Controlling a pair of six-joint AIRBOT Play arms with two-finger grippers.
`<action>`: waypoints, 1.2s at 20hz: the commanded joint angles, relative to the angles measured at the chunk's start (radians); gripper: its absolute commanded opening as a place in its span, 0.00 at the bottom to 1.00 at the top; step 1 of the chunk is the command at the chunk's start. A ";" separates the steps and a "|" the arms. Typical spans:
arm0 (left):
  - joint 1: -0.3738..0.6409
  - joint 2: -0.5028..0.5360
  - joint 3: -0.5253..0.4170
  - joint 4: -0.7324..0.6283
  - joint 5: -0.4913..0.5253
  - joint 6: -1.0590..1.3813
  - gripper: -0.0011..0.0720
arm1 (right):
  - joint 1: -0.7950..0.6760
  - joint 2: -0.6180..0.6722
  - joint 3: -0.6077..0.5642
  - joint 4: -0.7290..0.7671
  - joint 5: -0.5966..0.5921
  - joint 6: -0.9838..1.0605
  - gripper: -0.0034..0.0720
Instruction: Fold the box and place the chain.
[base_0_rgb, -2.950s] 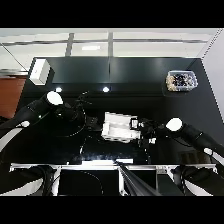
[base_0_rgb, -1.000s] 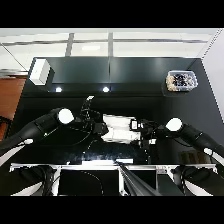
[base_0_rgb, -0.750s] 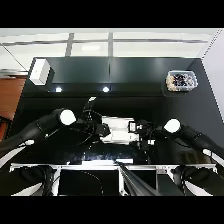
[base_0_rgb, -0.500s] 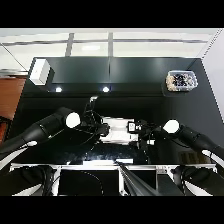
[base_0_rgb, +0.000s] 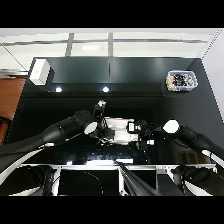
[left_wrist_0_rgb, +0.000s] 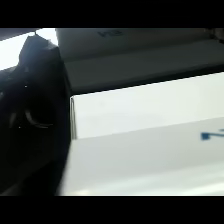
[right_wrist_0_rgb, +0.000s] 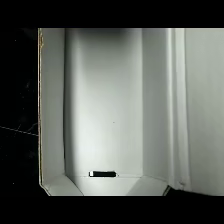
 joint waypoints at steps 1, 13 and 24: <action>-0.027 -0.039 0.048 0.082 -0.058 -0.085 0.49 | 0.001 0.001 0.001 0.000 0.000 -0.001 0.66; -0.026 -0.067 0.050 0.063 -0.062 -0.113 0.18 | 0.001 0.001 0.001 0.000 0.000 -0.001 0.66; -0.026 -0.068 0.087 0.076 -0.086 -0.112 0.48 | 0.001 0.001 0.001 0.000 0.000 -0.001 0.66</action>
